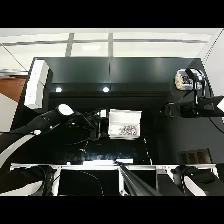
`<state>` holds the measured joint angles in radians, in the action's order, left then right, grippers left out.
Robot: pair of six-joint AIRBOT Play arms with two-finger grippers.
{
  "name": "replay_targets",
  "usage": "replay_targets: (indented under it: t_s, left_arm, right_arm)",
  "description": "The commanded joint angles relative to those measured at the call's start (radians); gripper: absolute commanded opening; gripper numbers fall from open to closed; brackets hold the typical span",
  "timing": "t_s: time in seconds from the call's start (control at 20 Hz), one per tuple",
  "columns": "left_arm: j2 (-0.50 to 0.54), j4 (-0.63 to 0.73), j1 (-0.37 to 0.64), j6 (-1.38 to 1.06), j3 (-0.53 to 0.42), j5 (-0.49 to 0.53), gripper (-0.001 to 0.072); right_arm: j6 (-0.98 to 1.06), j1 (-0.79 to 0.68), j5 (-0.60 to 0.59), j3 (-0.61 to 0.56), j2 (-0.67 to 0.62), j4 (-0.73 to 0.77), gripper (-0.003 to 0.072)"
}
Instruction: Fold the box and place the chain.
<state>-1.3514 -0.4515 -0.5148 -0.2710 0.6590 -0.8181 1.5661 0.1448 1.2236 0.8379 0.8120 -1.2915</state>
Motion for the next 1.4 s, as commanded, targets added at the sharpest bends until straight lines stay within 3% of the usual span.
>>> replay_targets:
  t_s: [0.0, 0.2, 0.25, 0.3, 0.4, 0.45, 0.65, 0.75, 0.95, 1.1, 1.35]
  left_arm:
    - [0.000, -0.003, -0.016, 0.014, 0.001, 0.040, 0.0715]
    - [0.000, -0.025, -0.032, 0.013, 0.002, 0.040, 0.0684]
    - [0.000, -0.026, -0.031, 0.014, 0.002, 0.040, 0.0632]
    - [0.000, -0.025, -0.031, 0.014, 0.002, 0.040, 0.0523]
    - [0.000, -0.024, -0.031, 0.014, 0.002, 0.040, 0.0382]
    - [0.000, -0.023, -0.031, 0.014, 0.002, 0.040, 0.0350]
    - [0.000, -0.023, -0.031, 0.014, 0.002, 0.040, 0.0350]
    - [0.000, -0.023, -0.031, 0.014, 0.002, 0.040, 0.0350]
    - [0.000, -0.023, -0.031, 0.014, 0.002, 0.041, 0.0350]
    - [0.000, -0.023, -0.031, 0.014, 0.002, 0.040, 0.0351]
    - [0.000, -0.023, -0.031, 0.014, 0.002, 0.040, 0.0350]
  right_arm:
    - [0.000, 0.000, -0.005, 0.001, -0.001, 0.000, 0.0566]
    - [0.000, 0.000, -0.017, 0.001, -0.001, 0.000, 0.0567]
    - [0.000, 0.000, -0.016, 0.001, -0.001, 0.000, 0.0567]
    - [-0.001, 0.000, -0.016, 0.001, -0.001, 0.000, 0.0567]
    - [-0.020, 0.000, -0.023, 0.001, -0.001, -0.007, 0.0570]
    - [-0.023, 0.000, -0.045, 0.001, 0.000, -0.011, 0.0720]
    - [-0.183, 0.001, -0.212, 0.001, 0.016, 0.094, 0.0720]
    - [-0.246, 0.000, -0.216, 0.001, 0.069, 0.198, 0.0720]
    - [-0.580, 0.000, -0.216, 0.001, 0.231, 0.492, 0.0720]
    - [-0.838, 0.001, -0.148, 0.001, 0.299, 0.607, 0.0720]
    - [-0.976, 0.000, -0.001, 0.001, 0.333, 0.561, 0.0720]
